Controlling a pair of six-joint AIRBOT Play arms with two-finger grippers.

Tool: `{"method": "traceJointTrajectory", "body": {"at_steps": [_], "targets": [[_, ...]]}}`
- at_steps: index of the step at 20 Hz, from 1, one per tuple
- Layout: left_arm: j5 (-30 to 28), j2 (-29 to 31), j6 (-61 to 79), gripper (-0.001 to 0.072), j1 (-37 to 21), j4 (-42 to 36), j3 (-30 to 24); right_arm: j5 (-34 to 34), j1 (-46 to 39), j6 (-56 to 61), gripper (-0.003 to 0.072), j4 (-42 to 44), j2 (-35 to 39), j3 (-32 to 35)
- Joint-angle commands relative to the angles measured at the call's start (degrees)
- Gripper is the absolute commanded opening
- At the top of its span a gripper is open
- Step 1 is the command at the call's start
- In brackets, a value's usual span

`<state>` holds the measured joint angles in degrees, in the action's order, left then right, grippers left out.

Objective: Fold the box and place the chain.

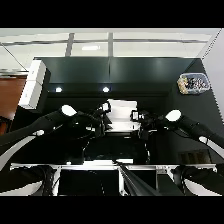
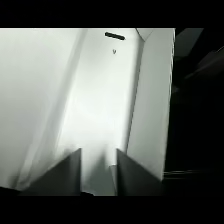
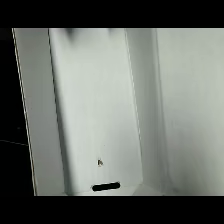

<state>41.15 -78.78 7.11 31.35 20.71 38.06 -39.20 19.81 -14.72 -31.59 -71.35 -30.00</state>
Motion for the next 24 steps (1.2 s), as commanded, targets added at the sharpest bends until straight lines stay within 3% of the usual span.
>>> {"method": "traceJointTrajectory", "body": {"at_steps": [1, 6, 8, 9, 11, 15, 19, 24], "targets": [[0.4, 1.6, -0.7, 0.0029, -0.5, 4.5, 0.4, 0.0, 0.1, 0.0, 0.0481, 0.0, 0.0, 0.0], [1.4, 15.4, -32.0, 0.0028, -8.7, 31.8, 0.7, 0.0, 0.1, 0.0, 0.0481, 0.0, 0.0, 0.0], [5.7, 20.2, -43.8, 0.0030, -15.6, 41.5, 0.7, 0.0, 0.1, 0.0, 0.0481, 0.0, 0.0, 0.0], [10.0, 21.3, -45.6, 0.0029, -19.0, 42.3, 0.7, 0.0, 0.1, 0.0, 0.0481, 0.0, 0.0, 0.0], [15.6, 21.3, -52.1, 0.0028, -24.9, 41.3, 0.3, 0.0, 0.1, 0.0, 0.0480, 0.0, 0.0, 0.0], [15.9, 17.8, -83.0, 0.0029, -31.0, 34.8, -4.8, 0.0, 0.2, 0.0, 0.0481, -0.2, 0.0, 0.0], [20.7, 8.3, -74.1, 0.0028, -30.8, 13.6, -6.2, 0.0, 0.2, 0.0, 0.0480, -0.2, 0.0, 0.0], [19.6, -1.7, -70.3, 0.0027, -25.2, 11.1, -3.8, 0.0, 0.2, 0.0, 0.0481, -0.2, 0.0, 0.0]]}}
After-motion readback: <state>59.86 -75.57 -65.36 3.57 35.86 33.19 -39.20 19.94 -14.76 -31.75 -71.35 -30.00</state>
